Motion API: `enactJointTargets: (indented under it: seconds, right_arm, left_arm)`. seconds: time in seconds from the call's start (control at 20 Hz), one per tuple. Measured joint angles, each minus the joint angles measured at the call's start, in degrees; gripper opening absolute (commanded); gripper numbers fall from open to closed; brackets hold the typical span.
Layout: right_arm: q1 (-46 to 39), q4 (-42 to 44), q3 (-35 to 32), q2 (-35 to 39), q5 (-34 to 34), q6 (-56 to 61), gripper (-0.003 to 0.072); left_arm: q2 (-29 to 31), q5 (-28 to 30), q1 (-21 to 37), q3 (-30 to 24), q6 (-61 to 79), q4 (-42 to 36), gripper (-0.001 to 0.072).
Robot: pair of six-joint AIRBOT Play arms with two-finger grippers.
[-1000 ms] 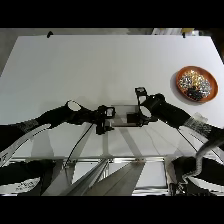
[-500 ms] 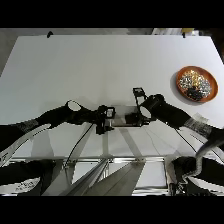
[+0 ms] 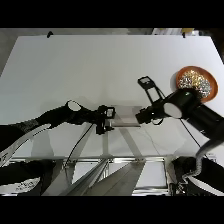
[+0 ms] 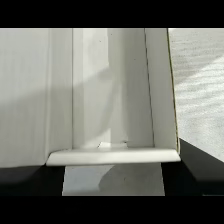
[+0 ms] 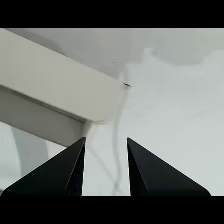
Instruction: Fold the box and place the chain.
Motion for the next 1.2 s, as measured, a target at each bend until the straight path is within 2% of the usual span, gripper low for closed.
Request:
enactJointTargets:
  seconds: [0.15, 0.25, 0.5, 0.7, 0.95, 1.2]
  right_arm:
    - [-8.15, -0.22, 3.48, 2.01, 2.89, -6.75, 0.0281]
    - [-15.19, -0.81, 5.33, 2.10, 1.86, -10.67, 0.0199]
    - [-32.81, -0.98, 8.52, -3.37, -3.56, -17.92, 0.0198]
    - [-42.99, -1.14, 9.57, -9.86, -8.31, -23.02, 0.0198]
    - [-51.67, -1.18, 9.90, -15.61, -12.37, -27.28, 0.0198]
    - [-55.32, -1.07, 9.94, -20.06, -14.53, -30.01, 0.0198]
  left_arm:
    - [0.00, 0.00, 0.00, 0.00, -0.02, -0.02, 0.0256]
    - [0.00, 0.00, 0.00, 0.02, -0.02, -0.02, 0.0256]
    - [0.00, 0.02, 0.00, 0.02, -0.02, -0.02, 0.0256]
    - [0.00, 0.00, 0.00, 0.02, -0.02, -0.04, 0.0256]
    - [0.00, 0.00, 0.00, 0.00, -0.04, -0.04, 0.0256]
    - [0.00, 0.02, 0.00, 0.02, -0.02, -0.04, 0.0256]
